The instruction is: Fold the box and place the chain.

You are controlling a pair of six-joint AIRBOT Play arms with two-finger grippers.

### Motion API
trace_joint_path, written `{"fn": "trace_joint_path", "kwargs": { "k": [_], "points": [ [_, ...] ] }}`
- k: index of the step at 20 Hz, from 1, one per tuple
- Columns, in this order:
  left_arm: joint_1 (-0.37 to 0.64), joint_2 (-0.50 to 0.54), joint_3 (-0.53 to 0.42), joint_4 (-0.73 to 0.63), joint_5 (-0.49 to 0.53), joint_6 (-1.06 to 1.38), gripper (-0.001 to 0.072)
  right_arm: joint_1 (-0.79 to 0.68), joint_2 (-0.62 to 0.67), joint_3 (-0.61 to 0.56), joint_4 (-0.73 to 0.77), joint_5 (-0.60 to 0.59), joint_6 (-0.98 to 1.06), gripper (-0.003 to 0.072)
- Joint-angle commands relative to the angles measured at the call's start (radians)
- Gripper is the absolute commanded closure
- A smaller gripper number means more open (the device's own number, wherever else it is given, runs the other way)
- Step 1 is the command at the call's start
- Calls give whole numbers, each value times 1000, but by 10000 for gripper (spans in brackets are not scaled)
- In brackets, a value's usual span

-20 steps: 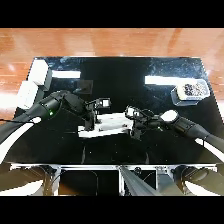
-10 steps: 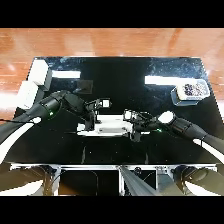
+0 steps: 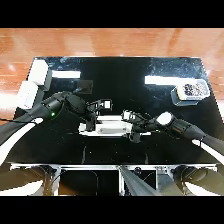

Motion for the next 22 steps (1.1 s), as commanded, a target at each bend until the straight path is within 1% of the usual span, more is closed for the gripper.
{"fn": "trace_joint_path", "kwargs": {
  "k": [1,22],
  "points": [
    [-1,-1,0,0,2,0,691,5,-1,1,-65,21,80,-24],
    [-1,-1,0,0,-1,-2,691,5,-1,1,-94,4,89,-21]
  ]
}}
